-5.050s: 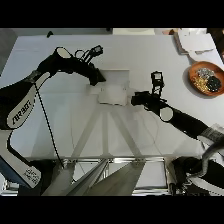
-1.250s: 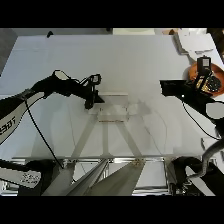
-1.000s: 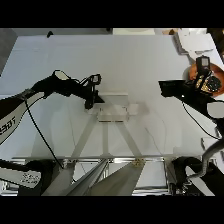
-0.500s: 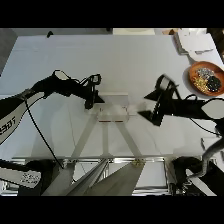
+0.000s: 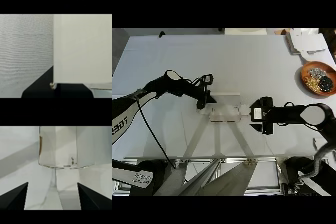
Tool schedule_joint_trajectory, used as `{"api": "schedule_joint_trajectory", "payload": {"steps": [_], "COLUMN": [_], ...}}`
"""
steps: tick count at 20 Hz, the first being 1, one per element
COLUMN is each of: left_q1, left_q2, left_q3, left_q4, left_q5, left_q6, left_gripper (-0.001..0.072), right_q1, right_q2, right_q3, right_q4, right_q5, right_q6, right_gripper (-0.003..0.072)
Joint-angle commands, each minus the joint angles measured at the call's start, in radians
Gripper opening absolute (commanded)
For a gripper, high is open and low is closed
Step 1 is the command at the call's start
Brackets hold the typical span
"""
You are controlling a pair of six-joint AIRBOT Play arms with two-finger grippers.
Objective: Fold the box and place the chain.
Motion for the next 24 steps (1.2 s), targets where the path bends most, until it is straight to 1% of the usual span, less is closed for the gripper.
{"api": "schedule_joint_trajectory", "payload": {"steps": [1,3,4,5,6,8,10,14,19,24], "left_q1": [0.0,0.0,0.0,0.0,0.0,0.0,0.0,0.0,0.0,0.0], "left_q2": [-0.001,-0.001,-0.001,-0.001,-0.001,-0.001,-0.001,-0.001,-0.001,-0.001], "left_q3": [0.0,0.0,0.0,0.0,0.0,0.0,0.0,0.0,0.0,0.0], "left_q4": [0.0,0.0,0.0,0.0,0.0,0.0,0.0,0.0,0.0,0.0], "left_q5": [0.0,0.0,0.0,0.0,0.0,0.001,0.001,0.0,0.0,0.0], "left_q6": [0.0,0.0,0.0,0.0,0.0,0.0,0.0,0.0,0.0,0.0], "left_gripper": [0.0013,0.0013,0.0013,0.0013,0.0013,0.0013,0.0013,0.0013,0.0013,0.0013], "right_q1": [-0.007,-0.071,-0.114,-0.141,-0.154,-0.154,-0.154,-0.154,-0.153,-0.153], "right_q2": [-0.089,-0.18,-0.231,-0.272,-0.304,-0.348,-0.391,-0.462,-0.468,-0.468], "right_q3": [-0.041,-0.041,-0.041,-0.041,-0.041,-0.041,-0.041,-0.041,-0.041,-0.041], "right_q4": [0.043,0.241,0.359,0.429,0.454,0.456,0.465,0.484,0.663,0.673], "right_q5": [-0.082,-0.062,-0.046,-0.045,-0.046,-0.058,-0.068,-0.085,-0.087,-0.086], "right_q6": [-0.114,-0.257,-0.371,-0.489,-0.59,-0.684,-0.724,-0.724,-0.724,-0.713], "right_gripper": [0.0693,0.0692,0.0686,0.0686,0.0686,0.0686,0.0686,0.0688,0.0701,0.0702]}}
